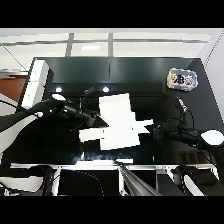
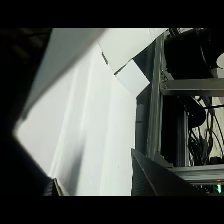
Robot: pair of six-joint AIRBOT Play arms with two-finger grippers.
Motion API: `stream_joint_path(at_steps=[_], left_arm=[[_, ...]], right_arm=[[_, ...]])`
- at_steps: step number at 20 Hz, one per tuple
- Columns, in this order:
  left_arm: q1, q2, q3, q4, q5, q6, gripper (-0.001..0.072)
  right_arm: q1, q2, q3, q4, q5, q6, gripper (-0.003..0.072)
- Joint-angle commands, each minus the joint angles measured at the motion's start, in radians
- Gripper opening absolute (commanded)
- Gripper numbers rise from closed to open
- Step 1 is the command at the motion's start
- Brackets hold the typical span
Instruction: Fold the box and place the chain.
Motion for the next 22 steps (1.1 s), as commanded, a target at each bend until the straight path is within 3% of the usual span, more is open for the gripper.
stream_joint_path(at_steps=[1,7,9,14,16,18,19,21,22], left_arm=[[0.0,-0.002,0.001,-0.003,0.05,-0.01,0.0464],[-0.001,-0.001,0.01,0.012,0.057,-0.01,0.046],[0.0,-0.001,0.011,0.029,0.042,-0.007,0.0297],[0.031,-0.001,0.011,0.023,0.026,0.002,0.0251],[0.039,-0.002,0.011,0.022,0.019,0.002,0.0097],[0.048,-0.002,0.011,0.028,0.02,0.005,0.0069],[0.05,-0.002,0.011,0.029,0.018,0.024,0.0032],[0.051,-0.001,0.012,0.037,0.016,0.055,0.0031],[0.051,-0.001,0.012,0.036,0.014,0.073,0.003]], right_arm=[[0.001,0.0,0.0,0.0,0.002,0.0,0.0029],[0.001,0.0,0.0,-0.003,0.004,0.004,0.0029],[0.001,0.0,0.0,-0.003,0.005,0.004,0.0029],[0.001,0.0,0.0,-0.004,0.032,0.003,0.0029],[0.001,0.0,0.0,-0.023,0.03,0.004,0.0029],[0.0,0.0,0.0,-0.061,0.031,0.023,0.0031],[0.0,0.0,0.0,-0.071,0.034,0.032,0.0089],[0.0,0.0,0.001,-0.097,0.031,0.068,0.0551],[0.0,0.0,0.006,-0.119,0.03,0.068,0.065]])
